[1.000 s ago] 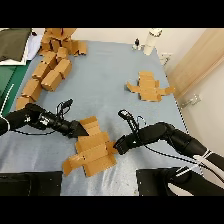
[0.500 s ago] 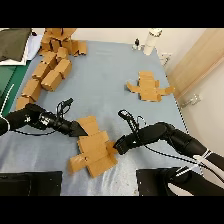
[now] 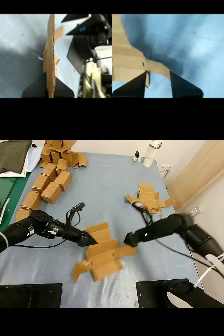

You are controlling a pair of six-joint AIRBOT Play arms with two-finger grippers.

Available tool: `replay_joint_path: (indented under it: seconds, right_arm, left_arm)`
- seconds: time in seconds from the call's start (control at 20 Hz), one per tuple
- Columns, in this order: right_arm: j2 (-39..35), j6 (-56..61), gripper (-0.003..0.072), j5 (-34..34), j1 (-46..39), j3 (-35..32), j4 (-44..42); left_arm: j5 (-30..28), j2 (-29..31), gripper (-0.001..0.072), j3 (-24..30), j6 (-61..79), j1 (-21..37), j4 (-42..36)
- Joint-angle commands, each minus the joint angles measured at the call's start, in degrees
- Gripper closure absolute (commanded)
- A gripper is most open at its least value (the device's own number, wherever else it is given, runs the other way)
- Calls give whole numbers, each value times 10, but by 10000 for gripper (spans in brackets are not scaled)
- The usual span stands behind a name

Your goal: Fold the box.

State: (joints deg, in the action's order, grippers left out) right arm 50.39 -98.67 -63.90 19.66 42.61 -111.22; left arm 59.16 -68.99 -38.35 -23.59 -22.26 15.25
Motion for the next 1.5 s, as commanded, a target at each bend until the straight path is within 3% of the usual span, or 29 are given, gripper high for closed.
replay_joint_path:
  seconds: [0.0,0.05,0.1,0.25,0.55,0.8,1.0,1.25,1.45]
  right_arm:
    - [-20,70,385,-71,-36,76,52]
    - [-30,72,611,-71,-36,80,37]
    - [-37,72,682,-72,-36,79,9]
    - [-39,72,682,-72,-29,78,-83]
    - [-31,88,682,-29,-7,75,-74]
    - [-14,114,682,-23,-7,23,-50]
    - [-14,138,682,1,-7,-1,-24]
    - [-14,138,682,61,-7,-1,-16]
    - [-14,138,682,67,-7,-1,-10]
  left_arm:
    - [-100,45,698,-5,133,-66,-37]
    - [-119,43,698,-5,168,-78,-25]
    - [-146,35,697,-5,184,-89,-2]
    - [-192,-6,697,-5,182,-115,15]
    - [-159,-16,698,-15,238,-124,15]
    - [-24,-14,698,-31,283,-123,-50]
    - [-46,-13,698,-31,285,-119,-2]
    - [-87,-43,698,-30,285,-119,2]
    - [-92,-61,698,-30,285,-119,2]
